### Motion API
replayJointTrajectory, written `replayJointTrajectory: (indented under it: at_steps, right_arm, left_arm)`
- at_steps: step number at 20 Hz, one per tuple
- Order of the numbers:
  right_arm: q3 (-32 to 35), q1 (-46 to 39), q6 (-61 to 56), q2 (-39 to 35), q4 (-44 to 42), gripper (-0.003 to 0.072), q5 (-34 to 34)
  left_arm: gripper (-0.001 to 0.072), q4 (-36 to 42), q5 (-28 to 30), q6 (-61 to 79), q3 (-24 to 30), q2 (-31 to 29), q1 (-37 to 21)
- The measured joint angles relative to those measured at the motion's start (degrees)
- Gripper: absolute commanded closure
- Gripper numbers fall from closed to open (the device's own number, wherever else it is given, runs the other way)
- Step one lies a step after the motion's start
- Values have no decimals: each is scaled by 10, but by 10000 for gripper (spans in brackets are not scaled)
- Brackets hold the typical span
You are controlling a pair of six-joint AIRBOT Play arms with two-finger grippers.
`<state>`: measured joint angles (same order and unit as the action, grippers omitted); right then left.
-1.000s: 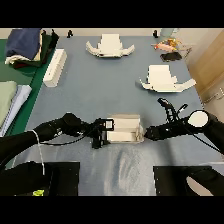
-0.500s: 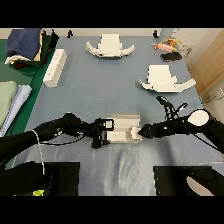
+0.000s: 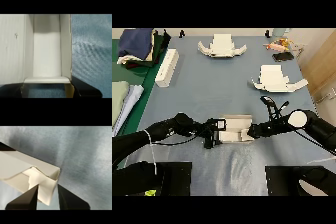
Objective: Fold the box.
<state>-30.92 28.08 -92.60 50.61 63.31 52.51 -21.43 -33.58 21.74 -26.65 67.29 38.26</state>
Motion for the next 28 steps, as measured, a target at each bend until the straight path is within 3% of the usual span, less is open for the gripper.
replayJointTrajectory:
  at_steps: [4, 10, 17, 18, 21, 22, 23, 24, 28]
  right_arm:
    - [-38, 91, -170, 23, 134, 330, 8]
    - [-99, 172, -336, 115, 248, 345, 48]
    - [-137, 199, -451, 175, 290, 351, 70]
    - [-139, 200, -464, 178, 292, 390, 71]
    - [-141, 201, -496, 186, 297, 401, 79]
    - [-141, 202, -505, 189, 300, 478, 82]
    - [-142, 203, -513, 191, 304, 646, 83]
    - [-142, 203, -520, 194, 308, 685, 85]
    - [-143, 203, -535, 199, 319, 684, 88]
  left_arm:
    - [263, 0, 0, 0, 0, 0, 0]
    - [263, 0, 0, 0, 0, 0, 0]
    - [263, 0, 0, 0, 0, 0, 0]
    - [263, 0, 0, 0, 0, 0, 0]
    - [263, 0, 0, 0, 0, 0, 0]
    - [263, 0, 0, 0, 0, 0, 0]
    - [263, 0, 0, 0, 0, 0, 0]
    - [263, 0, 0, 0, 0, 0, 0]
    - [263, 0, 1, 1, 0, 0, 0]
